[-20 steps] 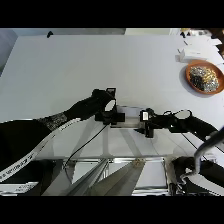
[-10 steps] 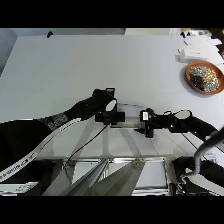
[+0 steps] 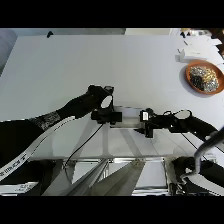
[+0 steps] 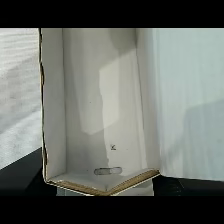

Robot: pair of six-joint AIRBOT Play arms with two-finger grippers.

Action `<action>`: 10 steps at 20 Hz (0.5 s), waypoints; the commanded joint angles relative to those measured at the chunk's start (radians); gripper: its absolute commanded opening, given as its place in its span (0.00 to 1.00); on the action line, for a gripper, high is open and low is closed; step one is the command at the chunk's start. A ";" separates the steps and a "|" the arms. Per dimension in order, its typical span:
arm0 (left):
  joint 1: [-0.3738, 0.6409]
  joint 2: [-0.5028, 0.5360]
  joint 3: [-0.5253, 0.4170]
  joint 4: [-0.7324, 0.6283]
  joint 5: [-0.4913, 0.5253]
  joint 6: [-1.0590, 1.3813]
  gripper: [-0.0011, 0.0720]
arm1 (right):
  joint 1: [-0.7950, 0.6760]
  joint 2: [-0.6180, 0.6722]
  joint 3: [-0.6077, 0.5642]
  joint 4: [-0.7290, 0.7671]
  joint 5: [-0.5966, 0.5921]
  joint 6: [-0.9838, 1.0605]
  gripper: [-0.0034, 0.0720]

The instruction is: Fold the box and place the chain.

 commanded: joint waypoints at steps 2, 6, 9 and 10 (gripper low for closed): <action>0.005 -0.008 0.030 0.016 -0.022 0.070 0.23 | 0.000 0.000 0.000 0.000 0.001 0.000 0.47; -0.006 -0.047 0.055 0.020 -0.024 0.061 0.19 | 0.000 0.000 0.000 0.000 0.000 0.000 0.47; -0.016 -0.073 0.055 0.018 -0.022 0.021 0.02 | 0.000 0.000 0.000 0.000 0.000 0.000 0.47; -0.021 -0.079 0.055 0.018 -0.022 0.014 0.02 | 0.000 0.000 0.000 0.000 0.001 0.000 0.47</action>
